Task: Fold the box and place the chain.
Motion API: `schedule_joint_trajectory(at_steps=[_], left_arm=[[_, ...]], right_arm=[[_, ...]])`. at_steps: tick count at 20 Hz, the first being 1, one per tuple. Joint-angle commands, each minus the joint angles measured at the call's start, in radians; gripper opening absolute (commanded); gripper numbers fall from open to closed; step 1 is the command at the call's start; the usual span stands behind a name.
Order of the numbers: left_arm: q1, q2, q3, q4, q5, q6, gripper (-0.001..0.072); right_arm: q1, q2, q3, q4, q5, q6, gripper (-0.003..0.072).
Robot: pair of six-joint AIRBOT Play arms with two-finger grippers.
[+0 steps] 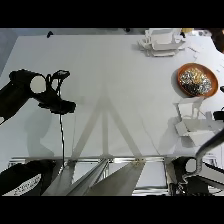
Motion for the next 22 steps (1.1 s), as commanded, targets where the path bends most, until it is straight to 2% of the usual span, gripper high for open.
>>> schedule_joint_trajectory(at_steps=[1,4,6,10,13,16,18,22], left_arm=[[0.001,0.001,0.0,0.0,0.0,0.0,0.0009],[0.001,0.001,0.0,0.0,0.0,0.0,0.0009],[0.001,0.001,0.0,0.0,0.0,0.0,0.0009],[0.001,0.001,0.0,0.0,0.0,0.0,0.0009],[0.001,0.001,0.0,0.001,0.0,0.0,0.0009],[0.001,0.001,0.0,0.0,0.0,0.0,0.0009],[0.001,0.001,0.0,0.0,0.0,0.0,0.0009],[0.001,0.001,0.0,0.002,0.024,0.002,0.0009]], right_arm=[[0.01,-0.005,0.001,0.112,0.069,-0.122,0.0018],[0.098,0.043,0.001,0.126,0.112,-0.123,0.0017],[0.174,0.101,0.0,0.213,0.129,-0.123,0.0017],[0.3,0.234,-0.019,0.607,0.163,-0.124,0.0017],[0.402,0.402,-0.137,0.858,0.035,-0.124,0.0017],[0.538,0.573,-0.265,0.904,-0.093,-0.025,0.0017],[0.631,0.652,-0.325,0.904,-0.135,0.04,0.0017],[0.792,0.69,-0.371,0.896,-0.158,0.105,0.0017]])
